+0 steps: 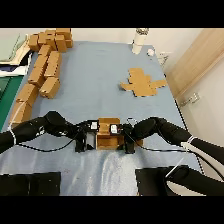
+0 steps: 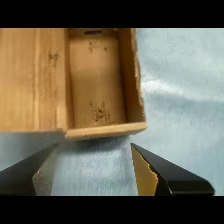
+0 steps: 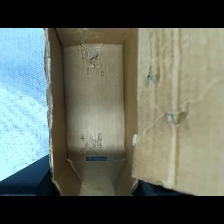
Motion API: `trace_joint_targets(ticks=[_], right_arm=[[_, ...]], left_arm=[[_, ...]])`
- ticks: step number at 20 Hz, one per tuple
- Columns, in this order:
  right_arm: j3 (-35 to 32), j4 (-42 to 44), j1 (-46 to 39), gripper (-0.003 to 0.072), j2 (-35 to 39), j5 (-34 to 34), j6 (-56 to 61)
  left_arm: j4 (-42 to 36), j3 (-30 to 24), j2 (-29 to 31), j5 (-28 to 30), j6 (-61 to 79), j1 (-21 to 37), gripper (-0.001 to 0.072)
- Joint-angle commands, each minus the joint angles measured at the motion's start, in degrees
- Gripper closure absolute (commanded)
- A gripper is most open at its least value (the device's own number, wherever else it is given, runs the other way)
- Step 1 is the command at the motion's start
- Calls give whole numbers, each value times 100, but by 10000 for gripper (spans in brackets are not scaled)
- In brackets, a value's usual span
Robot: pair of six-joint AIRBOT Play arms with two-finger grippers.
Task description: Fold the box.
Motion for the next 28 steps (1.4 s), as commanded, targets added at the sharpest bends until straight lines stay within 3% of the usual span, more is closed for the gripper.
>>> trace_joint_targets(ticks=[1,8,12,19,28], right_arm=[[0,2,0,182,-2,0,0],[0,2,0,182,-2,0,0],[0,2,0,182,-2,0,0],[0,2,0,182,-2,2,0],[0,2,0,182,-2,2,0]], left_arm=[[-330,-22,-15,348,39,-238,11],[-450,-190,-15,446,31,-409,11],[-446,-190,-13,809,20,-396,11],[-487,-192,4,619,-166,-448,11],[-496,-330,9,791,-308,-654,12]])
